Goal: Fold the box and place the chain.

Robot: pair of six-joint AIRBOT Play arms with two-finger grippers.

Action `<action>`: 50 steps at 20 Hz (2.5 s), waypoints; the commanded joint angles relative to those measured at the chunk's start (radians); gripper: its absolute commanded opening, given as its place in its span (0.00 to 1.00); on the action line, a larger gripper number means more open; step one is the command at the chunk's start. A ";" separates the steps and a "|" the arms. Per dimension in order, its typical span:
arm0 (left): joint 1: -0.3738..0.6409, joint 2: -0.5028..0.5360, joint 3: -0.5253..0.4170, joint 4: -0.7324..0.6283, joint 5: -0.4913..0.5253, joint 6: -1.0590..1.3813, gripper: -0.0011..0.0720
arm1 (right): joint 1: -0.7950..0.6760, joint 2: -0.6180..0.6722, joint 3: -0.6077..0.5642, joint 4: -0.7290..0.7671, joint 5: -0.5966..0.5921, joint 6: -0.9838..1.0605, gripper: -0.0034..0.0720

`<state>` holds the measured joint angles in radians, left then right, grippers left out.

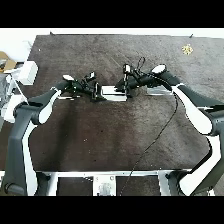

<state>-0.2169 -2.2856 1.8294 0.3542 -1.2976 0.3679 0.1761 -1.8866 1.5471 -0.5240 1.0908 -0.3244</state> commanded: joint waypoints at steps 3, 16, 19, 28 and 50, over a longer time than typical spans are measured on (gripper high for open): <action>0.000 0.000 0.000 0.000 -0.001 -0.001 0.50 | 0.000 -0.012 -0.002 -0.057 0.039 0.051 0.24; 0.000 0.000 0.000 0.001 0.000 -0.001 0.50 | -0.048 -0.033 0.003 0.138 0.150 0.127 0.39; 0.000 0.000 0.000 0.000 0.000 -0.001 0.50 | -0.053 -0.032 0.001 0.201 0.189 0.129 0.15; 0.000 0.000 0.000 0.000 0.000 -0.001 0.50 | -0.011 -0.057 -0.001 -0.054 0.066 0.267 0.05; 0.000 0.000 0.000 0.000 0.000 -0.001 0.50 | -0.011 0.340 -0.066 0.083 -0.055 0.360 0.05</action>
<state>-0.2169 -2.2856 1.8290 0.3542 -1.2980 0.3668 0.1635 -1.6718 1.5215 -0.4637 1.1057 -0.0193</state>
